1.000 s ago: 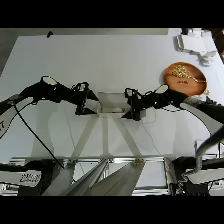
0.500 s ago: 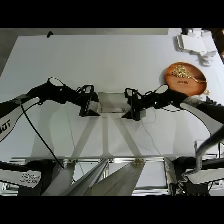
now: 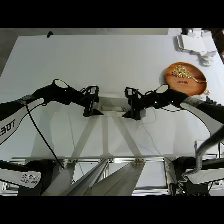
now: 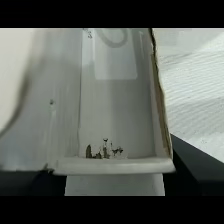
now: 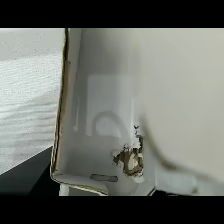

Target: Fold the box and place the chain.

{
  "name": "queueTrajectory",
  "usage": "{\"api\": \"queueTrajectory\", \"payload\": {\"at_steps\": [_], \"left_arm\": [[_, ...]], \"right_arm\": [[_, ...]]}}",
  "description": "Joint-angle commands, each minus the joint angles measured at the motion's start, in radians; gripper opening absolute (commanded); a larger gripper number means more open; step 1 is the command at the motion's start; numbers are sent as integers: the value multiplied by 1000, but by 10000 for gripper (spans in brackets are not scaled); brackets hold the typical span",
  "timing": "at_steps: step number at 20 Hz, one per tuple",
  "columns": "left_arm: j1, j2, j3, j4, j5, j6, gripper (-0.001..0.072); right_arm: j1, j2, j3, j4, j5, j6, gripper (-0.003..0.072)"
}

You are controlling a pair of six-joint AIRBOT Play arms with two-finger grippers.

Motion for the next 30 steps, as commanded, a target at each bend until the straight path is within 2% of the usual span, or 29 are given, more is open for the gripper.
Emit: {"api": "queueTrajectory", "payload": {"at_steps": [1,19,20,21,22,25,30], "left_arm": [[-8,-1,1,10,10,-2,317],[-8,-1,1,10,10,-2,317],[-8,-1,1,10,10,-2,317],[-8,-1,1,10,10,-2,317],[-8,-1,1,10,10,-2,317],[-8,-1,1,10,10,-2,317],[-8,-1,1,10,10,-2,317]], "right_arm": [[1,0,1,0,3,-1,455],[1,0,1,4,4,-1,460],[1,0,1,3,0,-1,520],[0,1,1,-1,-10,0,670],[0,5,1,-8,-22,10,697],[0,56,1,-99,-23,39,694],[0,223,1,-416,-21,349,688]]}}
